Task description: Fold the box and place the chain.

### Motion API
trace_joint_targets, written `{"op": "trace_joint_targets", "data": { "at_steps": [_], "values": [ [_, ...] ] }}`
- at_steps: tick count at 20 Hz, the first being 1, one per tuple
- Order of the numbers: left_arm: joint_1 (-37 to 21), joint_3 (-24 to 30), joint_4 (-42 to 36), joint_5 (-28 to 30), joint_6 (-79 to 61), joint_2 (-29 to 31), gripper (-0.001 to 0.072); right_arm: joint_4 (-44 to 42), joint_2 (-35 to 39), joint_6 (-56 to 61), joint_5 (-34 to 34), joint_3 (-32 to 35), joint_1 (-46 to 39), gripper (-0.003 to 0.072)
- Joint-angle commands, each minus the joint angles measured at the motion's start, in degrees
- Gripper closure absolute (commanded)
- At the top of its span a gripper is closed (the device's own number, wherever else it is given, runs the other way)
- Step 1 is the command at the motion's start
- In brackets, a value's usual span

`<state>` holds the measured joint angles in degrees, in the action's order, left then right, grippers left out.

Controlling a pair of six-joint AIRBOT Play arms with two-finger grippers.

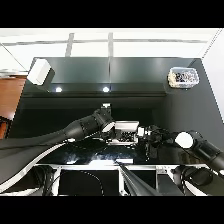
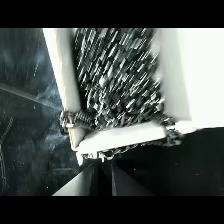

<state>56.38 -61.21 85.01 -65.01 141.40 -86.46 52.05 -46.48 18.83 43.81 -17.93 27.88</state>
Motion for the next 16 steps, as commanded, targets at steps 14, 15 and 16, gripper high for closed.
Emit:
{"op": "trace_joint_targets", "data": {
  "at_steps": [14,15,16],
  "values": [
    [0.0,0.0,0.0,0.1,0.0,0.0,0.0676,-1.2,-3.8,3.7,-10.6,0.3,1.5,0.0081],
    [0.0,0.0,0.0,0.1,0.0,0.0,0.0676,-1.2,-4.2,3.7,-10.6,0.3,2.1,0.008],
    [0.0,0.0,0.0,0.1,0.0,0.0,0.0676,-1.2,-4.7,3.7,-10.7,0.3,2.6,0.008]
  ]
}}
